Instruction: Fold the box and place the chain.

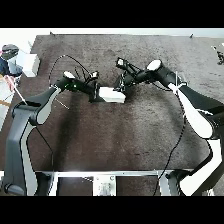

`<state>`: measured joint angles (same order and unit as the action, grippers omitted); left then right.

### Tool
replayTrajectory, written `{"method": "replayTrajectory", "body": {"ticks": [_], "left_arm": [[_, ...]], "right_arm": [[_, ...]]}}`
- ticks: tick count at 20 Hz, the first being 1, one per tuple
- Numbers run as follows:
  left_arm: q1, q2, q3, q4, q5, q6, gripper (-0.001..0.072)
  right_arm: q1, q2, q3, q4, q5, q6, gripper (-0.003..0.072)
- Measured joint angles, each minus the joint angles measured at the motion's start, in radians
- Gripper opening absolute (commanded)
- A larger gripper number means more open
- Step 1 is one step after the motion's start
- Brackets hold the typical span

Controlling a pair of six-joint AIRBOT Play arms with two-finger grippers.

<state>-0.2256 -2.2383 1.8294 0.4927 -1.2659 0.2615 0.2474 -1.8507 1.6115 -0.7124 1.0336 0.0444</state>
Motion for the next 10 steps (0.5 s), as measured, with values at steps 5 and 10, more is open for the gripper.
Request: {"method": "replayTrajectory", "body": {"ticks": [5,10], "left_arm": [[0.000,0.000,0.000,0.000,0.000,0.000,0.0415],[0.000,0.000,0.000,0.000,0.000,0.000,0.0415]], "right_arm": [[-0.019,0.055,-0.023,0.026,0.048,0.099,0.0341],[-0.042,0.130,-0.180,0.172,0.028,0.031,0.0345]]}}
